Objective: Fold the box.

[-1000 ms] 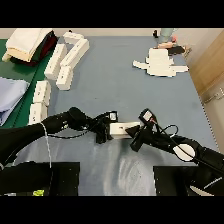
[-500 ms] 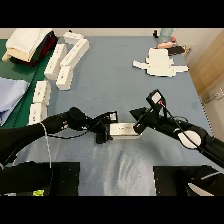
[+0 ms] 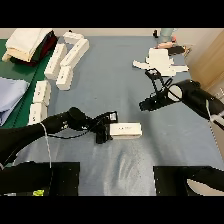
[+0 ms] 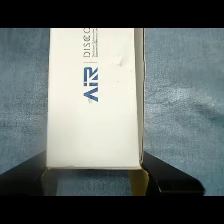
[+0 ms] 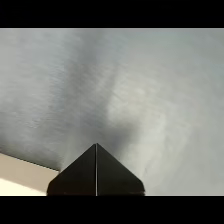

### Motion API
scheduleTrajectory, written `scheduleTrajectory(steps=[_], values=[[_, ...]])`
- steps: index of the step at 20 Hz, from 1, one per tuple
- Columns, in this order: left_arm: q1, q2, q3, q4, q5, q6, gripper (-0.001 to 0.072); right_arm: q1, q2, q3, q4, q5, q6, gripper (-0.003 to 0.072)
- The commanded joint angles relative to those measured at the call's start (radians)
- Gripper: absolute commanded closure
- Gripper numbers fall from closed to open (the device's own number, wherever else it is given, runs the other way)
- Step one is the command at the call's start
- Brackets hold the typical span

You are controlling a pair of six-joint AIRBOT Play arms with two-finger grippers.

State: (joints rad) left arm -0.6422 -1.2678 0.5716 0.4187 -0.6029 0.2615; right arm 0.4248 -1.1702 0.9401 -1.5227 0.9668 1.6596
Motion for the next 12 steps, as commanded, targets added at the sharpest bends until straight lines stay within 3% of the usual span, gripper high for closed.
scheduleTrajectory(steps=[1,7,10,12], values=[[0.0,0.0,0.0,0.0,0.002,0.0,0.0346,-0.015,-0.114,0.116,-0.056,0.173,0.194,0.0683],[0.011,0.05,0.001,0.024,0.003,-0.138,0.0346,-0.013,-0.123,0.116,-0.033,0.168,0.233,0.0682],[0.065,0.143,0.001,0.173,0.001,-0.351,0.0346,-0.013,-0.123,0.116,-0.033,0.168,0.233,0.0682],[0.132,0.22,0.001,0.352,-0.006,-0.568,0.0346,-0.013,-0.123,0.116,-0.033,0.166,0.233,0.0682]])
